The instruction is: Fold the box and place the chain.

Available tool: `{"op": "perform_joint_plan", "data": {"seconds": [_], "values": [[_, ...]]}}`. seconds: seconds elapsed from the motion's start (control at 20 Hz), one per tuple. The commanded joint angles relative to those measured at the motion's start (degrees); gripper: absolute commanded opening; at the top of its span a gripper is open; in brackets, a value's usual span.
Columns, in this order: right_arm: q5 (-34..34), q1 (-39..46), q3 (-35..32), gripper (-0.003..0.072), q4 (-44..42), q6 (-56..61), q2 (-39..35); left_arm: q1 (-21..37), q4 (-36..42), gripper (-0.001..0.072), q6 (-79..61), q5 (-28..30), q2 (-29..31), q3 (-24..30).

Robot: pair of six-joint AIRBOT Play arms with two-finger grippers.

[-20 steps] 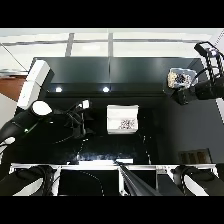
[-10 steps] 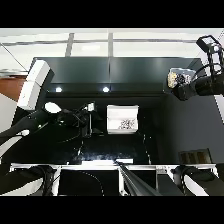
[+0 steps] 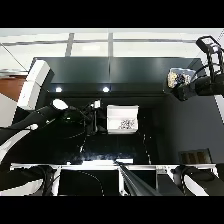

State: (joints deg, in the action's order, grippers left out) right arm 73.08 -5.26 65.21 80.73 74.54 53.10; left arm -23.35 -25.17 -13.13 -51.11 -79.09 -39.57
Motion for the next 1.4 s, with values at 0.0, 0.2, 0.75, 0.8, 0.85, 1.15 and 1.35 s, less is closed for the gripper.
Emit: {"op": "perform_joint_plan", "data": {"seconds": [0.0, 0.2, 0.75, 0.8, 0.85, 1.15, 1.35], "values": [[0.07, 0.02, -0.07, 0.0706, -0.28, 0.02, 0.11, -0.57, 0.11, 0.0715, 0.52, -0.09, -0.66, -0.63], [-0.04, 0.02, -0.07, 0.0707, -0.31, 0.02, 0.39, -2.38, -1.27, 0.0714, 0.87, 0.37, -0.76, -0.83], [-1.81, 0.02, -3.69, 0.0706, -1.14, 0.02, 0.39, -3.41, -1.88, 0.0551, 2.38, 2.67, -0.76, -0.87], [-2.97, 0.02, -4.81, 0.0706, -1.14, 0.02, 0.44, -3.56, -2.08, 0.048, 2.47, 2.71, -0.76, -0.9], [-4.9, 0.02, -6.12, 0.0706, -1.16, 0.0, 0.5, -3.67, -2.38, 0.0438, 2.51, 2.67, -0.76, -0.94], [-20.26, -0.15, -10.14, 0.0708, -13.44, -11.21, 7.34, -4.72, -3.96, 0.0438, 2.97, 3.1, -0.76, -0.98], [-18.03, -0.46, -3.23, 0.0706, -22.01, -14.01, 17.9, -4.96, -4.24, 0.0438, 3.13, 3.34, -0.76, -1.01]]}}
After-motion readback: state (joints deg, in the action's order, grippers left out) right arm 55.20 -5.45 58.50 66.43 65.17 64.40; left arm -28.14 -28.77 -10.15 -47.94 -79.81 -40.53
